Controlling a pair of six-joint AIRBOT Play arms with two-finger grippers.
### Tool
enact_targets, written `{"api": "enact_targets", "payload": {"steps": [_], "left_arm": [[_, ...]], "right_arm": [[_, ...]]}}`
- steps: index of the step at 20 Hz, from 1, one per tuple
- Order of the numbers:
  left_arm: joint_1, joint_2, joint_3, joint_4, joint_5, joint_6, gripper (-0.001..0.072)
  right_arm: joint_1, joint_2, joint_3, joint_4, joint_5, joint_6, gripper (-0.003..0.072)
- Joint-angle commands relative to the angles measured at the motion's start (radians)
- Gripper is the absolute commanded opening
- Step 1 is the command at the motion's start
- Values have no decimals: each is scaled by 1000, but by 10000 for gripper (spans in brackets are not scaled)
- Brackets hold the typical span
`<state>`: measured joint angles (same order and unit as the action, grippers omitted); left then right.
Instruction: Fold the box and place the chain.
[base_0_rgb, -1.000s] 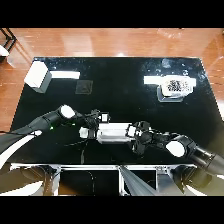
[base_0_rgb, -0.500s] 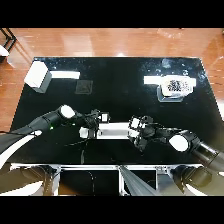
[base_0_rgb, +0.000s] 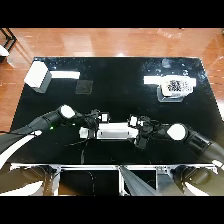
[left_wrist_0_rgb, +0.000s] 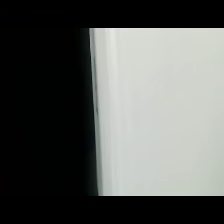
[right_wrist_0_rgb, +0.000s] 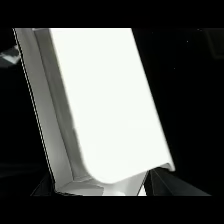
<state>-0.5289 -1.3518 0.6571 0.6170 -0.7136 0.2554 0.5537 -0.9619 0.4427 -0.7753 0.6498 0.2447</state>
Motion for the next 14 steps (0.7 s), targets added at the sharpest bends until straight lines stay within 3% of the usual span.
{"api": "enact_targets", "payload": {"steps": [1, 6, 14], "left_arm": [[0, 0, 0, 0, 0, 0, 18], [0, -1, 0, 0, 1, 0, 18], [0, -1, 0, 0, 1, 0, 18]], "right_arm": [[-90, -67, 36, 141, 126, -150, 697], [-101, -140, 42, 250, 148, -269, 698], [-101, -182, 42, 263, 147, -340, 698]]}}
